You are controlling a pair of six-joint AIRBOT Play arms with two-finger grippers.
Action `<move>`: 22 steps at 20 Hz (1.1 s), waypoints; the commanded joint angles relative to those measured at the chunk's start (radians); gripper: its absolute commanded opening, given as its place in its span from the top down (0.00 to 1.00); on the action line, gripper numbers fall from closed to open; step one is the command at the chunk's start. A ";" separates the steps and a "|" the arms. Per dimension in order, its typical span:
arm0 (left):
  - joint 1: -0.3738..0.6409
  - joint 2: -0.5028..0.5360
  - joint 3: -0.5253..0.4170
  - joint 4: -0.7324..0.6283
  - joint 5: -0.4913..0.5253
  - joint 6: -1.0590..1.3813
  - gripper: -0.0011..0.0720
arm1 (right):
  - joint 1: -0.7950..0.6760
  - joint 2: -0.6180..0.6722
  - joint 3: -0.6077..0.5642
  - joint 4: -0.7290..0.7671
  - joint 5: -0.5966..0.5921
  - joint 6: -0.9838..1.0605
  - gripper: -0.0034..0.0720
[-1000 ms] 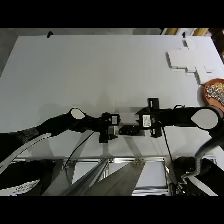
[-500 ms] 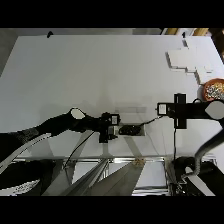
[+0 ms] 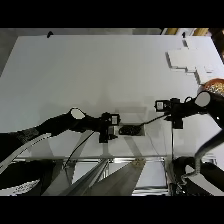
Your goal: Fold the box and place the chain.
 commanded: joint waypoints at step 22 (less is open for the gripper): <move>0.000 0.000 0.000 0.000 0.000 0.000 0.75 | -0.003 -0.132 0.000 0.001 -0.128 -0.112 0.68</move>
